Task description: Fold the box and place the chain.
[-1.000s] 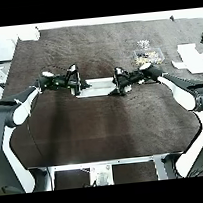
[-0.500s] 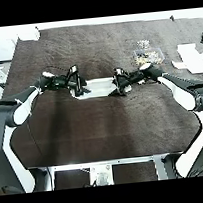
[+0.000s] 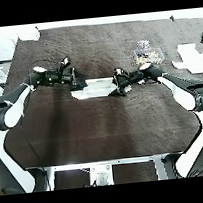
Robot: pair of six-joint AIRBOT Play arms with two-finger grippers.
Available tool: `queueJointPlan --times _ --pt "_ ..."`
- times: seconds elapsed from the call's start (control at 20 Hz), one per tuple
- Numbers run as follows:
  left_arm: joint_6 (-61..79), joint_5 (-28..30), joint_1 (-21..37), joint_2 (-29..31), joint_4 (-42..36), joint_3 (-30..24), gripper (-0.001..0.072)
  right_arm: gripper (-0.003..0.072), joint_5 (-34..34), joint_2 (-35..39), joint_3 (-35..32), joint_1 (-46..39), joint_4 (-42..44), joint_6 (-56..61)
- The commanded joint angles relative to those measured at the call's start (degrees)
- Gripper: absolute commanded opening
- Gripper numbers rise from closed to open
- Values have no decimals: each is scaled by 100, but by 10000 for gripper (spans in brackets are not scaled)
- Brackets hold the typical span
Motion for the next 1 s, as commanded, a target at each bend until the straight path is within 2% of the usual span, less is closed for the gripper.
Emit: queueJointPlan --times 0.0,0.1,0.2,0.3,0.4,0.55,0.65,0.8,0.95 --pt "-120 -597 280 378 76 17 596 581 0 -2 0 2 0 2" --pt "-149 -1207 479 645 125 37 44 580 0 -2 -2 2 2 2" --pt "-422 -1574 597 922 131 35 16 581 0 -2 -2 2 2 2" --pt "-839 -1598 584 1279 308 20 13 581 0 -2 -2 2 2 2" --pt "-955 -1547 470 1764 321 -282 12 581 0 -2 -2 2 2 2" --pt "-605 -566 149 2761 321 -1443 13 581 0 -2 -2 2 4 2" --pt "-407 42 -76 3193 315 -2114 13 581 0 -2 -2 2 2 2" --pt "-328 131 -278 3230 299 -2553 14 581 0 -2 -2 2 2 2" --pt "-26 640 -568 3108 271 -2865 15 581 0 -2 -2 2 4 2"
